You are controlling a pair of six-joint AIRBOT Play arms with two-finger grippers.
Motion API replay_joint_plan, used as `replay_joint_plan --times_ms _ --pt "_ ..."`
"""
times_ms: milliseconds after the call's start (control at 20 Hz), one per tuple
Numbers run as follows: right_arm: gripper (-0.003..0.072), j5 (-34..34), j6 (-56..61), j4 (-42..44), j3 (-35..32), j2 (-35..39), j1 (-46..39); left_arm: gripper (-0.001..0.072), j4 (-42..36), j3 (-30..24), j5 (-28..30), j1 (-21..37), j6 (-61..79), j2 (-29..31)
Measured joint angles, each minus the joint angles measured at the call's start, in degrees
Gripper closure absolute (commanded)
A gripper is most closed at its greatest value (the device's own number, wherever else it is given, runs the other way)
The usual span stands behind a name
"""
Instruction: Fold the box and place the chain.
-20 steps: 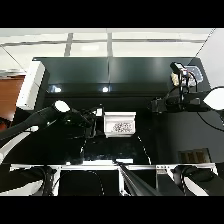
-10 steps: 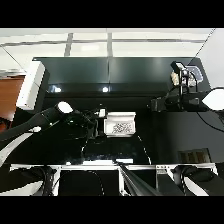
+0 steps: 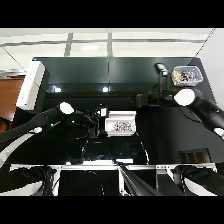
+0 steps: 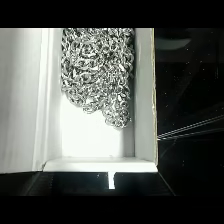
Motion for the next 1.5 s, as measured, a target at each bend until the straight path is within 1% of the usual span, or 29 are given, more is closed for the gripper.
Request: replay_joint_plan --times_ms 150,400,600,750,950,1000,1050,1100,1200,1500 --pt "-0.0034 3.7 -14.3 0.9 0.5 -1.8 2.3 0.0252 0.1 0.0 0.1 0.0 -0.1 0.0" --pt "-0.0034 13.4 -38.0 2.1 0.9 -0.9 3.4 0.0251 0.2 0.0 0.2 0.0 -0.1 0.0" --pt "-0.0034 17.0 -52.5 6.2 0.0 -0.6 3.7 0.0252 0.2 0.0 0.2 0.0 -0.1 0.0" --pt "-0.0034 18.0 -58.8 8.8 -0.5 -0.5 3.9 0.0251 0.2 0.0 0.2 0.0 -0.2 0.0" --pt "-0.0034 18.2 -62.0 10.1 -1.1 -0.6 3.9 0.0251 0.2 0.0 0.3 0.0 -0.2 0.0" --pt "0.0005 18.1 -62.4 10.1 -1.4 -0.7 3.9 0.0251 0.2 0.0 0.3 0.0 -0.2 0.0" --pt "0.0153 18.0 -62.7 10.0 -1.6 -0.8 3.9 0.0251 0.2 0.0 0.3 0.0 -0.2 0.0" --pt "0.0275 18.0 -62.8 10.1 -1.9 -0.9 3.9 0.0251 0.2 0.0 0.3 0.0 -0.2 0.0" --pt "0.0444 18.0 -63.1 10.1 -2.2 -1.0 3.9 0.0251 0.2 0.0 0.3 0.0 -0.2 0.0" --pt "0.0444 17.9 -63.4 10.0 -2.6 -1.1 3.9 0.0249 0.2 0.0 0.3 0.0 -0.2 0.0"
